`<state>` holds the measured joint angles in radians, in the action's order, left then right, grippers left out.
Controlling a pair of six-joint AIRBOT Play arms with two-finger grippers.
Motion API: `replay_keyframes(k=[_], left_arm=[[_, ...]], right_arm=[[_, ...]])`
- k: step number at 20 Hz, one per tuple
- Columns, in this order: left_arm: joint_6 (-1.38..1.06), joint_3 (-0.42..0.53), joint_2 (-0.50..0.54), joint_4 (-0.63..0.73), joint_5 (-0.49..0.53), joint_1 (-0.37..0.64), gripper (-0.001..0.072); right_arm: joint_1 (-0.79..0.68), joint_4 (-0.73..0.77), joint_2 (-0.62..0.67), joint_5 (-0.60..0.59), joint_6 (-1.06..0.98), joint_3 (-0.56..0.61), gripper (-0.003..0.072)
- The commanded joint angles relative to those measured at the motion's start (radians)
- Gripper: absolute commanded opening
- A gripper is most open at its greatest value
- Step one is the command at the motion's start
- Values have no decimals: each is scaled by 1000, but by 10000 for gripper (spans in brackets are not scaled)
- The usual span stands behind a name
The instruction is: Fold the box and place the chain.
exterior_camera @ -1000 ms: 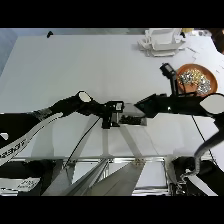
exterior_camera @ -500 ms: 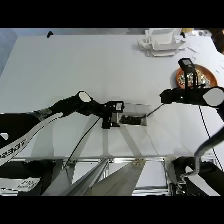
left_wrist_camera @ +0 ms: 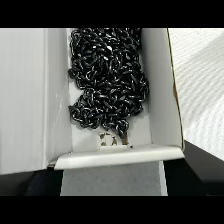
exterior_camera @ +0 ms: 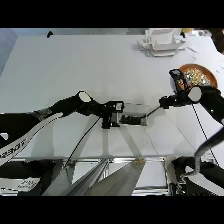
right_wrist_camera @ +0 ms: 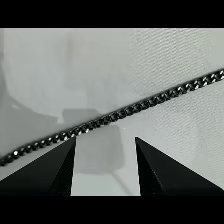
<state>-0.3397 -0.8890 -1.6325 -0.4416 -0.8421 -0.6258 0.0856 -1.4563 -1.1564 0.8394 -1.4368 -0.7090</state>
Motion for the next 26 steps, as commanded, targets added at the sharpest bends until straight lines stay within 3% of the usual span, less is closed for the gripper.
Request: replay_keyframes(k=[1, 12, 14, 17, 22, 26], left_arm=[[0, 0, 0, 0, 0, 1, 30], [0, 0, 0, 0, 0, 1, 30], [0, 0, 0, -1, 0, 1, 30], [0, 0, 0, 0, 0, 1, 30], [0, 0, 0, -1, 0, 1, 30], [0, 0, 0, 0, 0, 1, 30]], right_arm=[[0, -18, -55, -7, -6, 1, 396], [0, -18, -120, -71, -6, 3, 311], [0, -18, -121, -72, -5, 3, 245], [0, -18, -120, -58, 6, 3, 27], [0, -40, -71, 24, 32, 3, 23], [0, -40, 89, 59, 32, 24, 22]])
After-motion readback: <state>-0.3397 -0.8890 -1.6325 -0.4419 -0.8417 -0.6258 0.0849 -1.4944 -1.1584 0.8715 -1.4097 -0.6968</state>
